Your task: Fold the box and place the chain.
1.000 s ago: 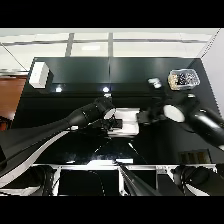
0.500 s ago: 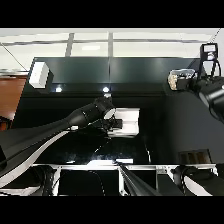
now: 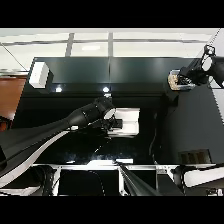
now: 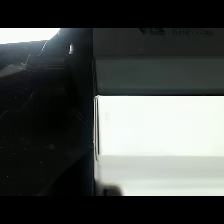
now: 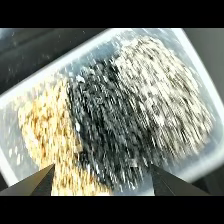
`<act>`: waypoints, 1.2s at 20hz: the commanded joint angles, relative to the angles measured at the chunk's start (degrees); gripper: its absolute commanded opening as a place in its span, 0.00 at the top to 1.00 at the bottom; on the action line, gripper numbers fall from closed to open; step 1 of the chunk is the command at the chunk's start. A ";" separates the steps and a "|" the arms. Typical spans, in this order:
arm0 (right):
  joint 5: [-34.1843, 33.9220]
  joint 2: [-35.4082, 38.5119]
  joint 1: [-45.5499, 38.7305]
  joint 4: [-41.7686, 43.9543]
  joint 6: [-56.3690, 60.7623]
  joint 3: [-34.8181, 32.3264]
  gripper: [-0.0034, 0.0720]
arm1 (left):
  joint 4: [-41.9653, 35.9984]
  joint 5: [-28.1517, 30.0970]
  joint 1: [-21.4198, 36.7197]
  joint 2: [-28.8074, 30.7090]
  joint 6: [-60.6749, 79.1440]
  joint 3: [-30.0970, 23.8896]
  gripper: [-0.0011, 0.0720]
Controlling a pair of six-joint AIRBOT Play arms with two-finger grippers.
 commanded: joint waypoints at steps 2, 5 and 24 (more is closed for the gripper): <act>1.64 -7.80 -1.11 2.89 -3.45 7.52 0.19 | 0.02 0.09 0.04 0.00 -0.02 0.02 0.95; 0.90 -9.11 -1.18 1.68 -3.41 7.52 0.30 | 0.00 0.09 0.04 0.00 -0.04 0.02 0.95; 5.86 12.74 -1.16 2.56 -16.96 11.87 0.94 | 0.00 -0.13 0.04 0.00 -0.02 0.02 0.95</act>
